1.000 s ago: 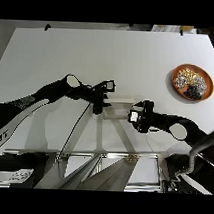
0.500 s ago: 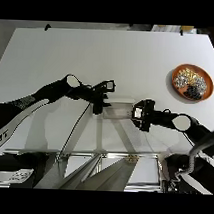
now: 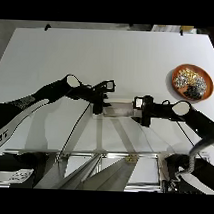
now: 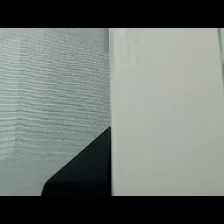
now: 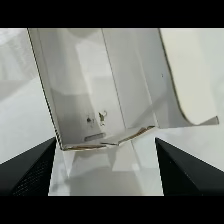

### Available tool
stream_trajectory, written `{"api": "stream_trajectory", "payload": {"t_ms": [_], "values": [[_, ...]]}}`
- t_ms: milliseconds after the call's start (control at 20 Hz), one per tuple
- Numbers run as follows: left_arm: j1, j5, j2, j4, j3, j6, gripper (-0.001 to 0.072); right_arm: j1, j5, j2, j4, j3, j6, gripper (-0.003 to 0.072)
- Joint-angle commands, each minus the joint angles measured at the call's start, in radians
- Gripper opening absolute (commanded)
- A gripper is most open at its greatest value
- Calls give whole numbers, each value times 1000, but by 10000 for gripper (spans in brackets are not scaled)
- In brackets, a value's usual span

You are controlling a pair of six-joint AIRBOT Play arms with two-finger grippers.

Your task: Fold the box and place the chain.

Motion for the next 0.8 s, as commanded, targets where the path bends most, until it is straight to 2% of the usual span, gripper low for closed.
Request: {"api": "stream_trajectory", "payload": {"t_ms": [0, 200, 450, 650, 750], "values": [[0, 0, 0, 0, 0, 1, 9, -14, 41, -47, 44, 33, -105, 686], [0, 0, 0, 0, 0, 1, 9, -42, 64, -68, 84, 33, -227, 686], [0, 0, 0, 0, 0, 1, 9, -90, 122, -117, 87, 34, -250, 686], [0, 0, 0, 0, 0, 1, 9, -90, 141, -166, 182, 39, -348, 686], [0, 0, 0, 0, 0, 1, 9, -90, 146, -187, 182, 58, -351, 686]]}}
